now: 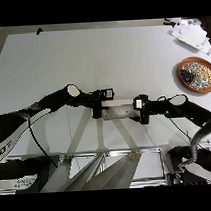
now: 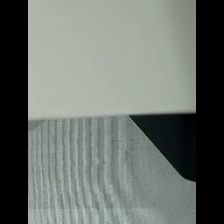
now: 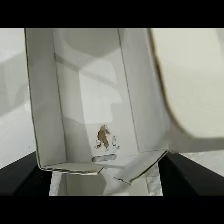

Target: Fold the box and place the chain.

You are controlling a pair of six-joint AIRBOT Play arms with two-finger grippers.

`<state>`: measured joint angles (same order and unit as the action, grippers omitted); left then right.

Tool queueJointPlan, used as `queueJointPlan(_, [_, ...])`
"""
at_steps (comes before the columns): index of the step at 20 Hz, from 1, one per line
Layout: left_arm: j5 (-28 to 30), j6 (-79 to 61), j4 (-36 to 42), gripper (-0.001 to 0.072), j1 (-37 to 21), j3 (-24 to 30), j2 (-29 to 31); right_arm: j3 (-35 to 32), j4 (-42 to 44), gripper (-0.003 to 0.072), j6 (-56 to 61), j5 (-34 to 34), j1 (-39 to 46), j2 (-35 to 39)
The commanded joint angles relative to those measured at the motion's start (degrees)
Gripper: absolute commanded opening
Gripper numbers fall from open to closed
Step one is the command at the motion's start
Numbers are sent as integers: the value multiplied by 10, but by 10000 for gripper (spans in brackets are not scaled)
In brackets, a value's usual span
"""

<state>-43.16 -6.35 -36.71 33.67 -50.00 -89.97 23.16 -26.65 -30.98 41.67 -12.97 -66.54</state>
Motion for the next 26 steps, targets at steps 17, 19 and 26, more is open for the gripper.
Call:
queueJointPlan(17, [0,0,0,13,0,0,0,36,27,524,-40,40,2,-81])
queueJointPlan(19, [0,0,0,13,0,0,0,36,25,424,-41,39,2,-89])
queueJointPlan(26, [0,0,0,13,0,0,0,37,25,308,-51,25,2,-94])
